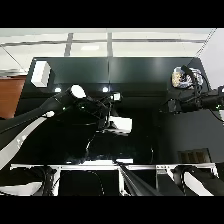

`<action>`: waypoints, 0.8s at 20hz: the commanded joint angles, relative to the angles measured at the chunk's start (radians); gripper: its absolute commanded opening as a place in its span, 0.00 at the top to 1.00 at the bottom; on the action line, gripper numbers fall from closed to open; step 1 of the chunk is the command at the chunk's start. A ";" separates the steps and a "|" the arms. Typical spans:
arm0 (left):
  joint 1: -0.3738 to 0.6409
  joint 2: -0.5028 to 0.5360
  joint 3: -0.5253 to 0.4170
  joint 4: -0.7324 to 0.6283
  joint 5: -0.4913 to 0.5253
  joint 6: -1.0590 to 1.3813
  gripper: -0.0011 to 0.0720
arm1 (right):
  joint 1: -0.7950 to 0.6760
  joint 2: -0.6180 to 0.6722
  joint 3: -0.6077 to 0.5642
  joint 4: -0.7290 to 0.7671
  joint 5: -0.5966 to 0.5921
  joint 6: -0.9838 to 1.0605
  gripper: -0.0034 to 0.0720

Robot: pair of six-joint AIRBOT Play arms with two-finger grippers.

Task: Fold the box and place the chain.

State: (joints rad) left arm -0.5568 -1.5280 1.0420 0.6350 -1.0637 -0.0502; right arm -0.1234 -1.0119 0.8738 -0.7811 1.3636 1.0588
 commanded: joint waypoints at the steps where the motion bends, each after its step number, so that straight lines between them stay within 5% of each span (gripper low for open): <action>1: -0.015 -0.006 0.005 0.043 -0.012 -0.006 0.01 | -0.001 0.001 0.000 0.000 0.000 0.000 0.93; 8: -0.067 -0.006 0.004 0.158 0.015 -0.003 0.01 | 0.000 0.001 0.000 0.000 -0.009 0.000 0.93; 16: -0.214 -0.030 0.002 0.192 0.278 -0.045 0.03 | 0.000 0.001 0.000 0.001 -0.018 0.007 0.93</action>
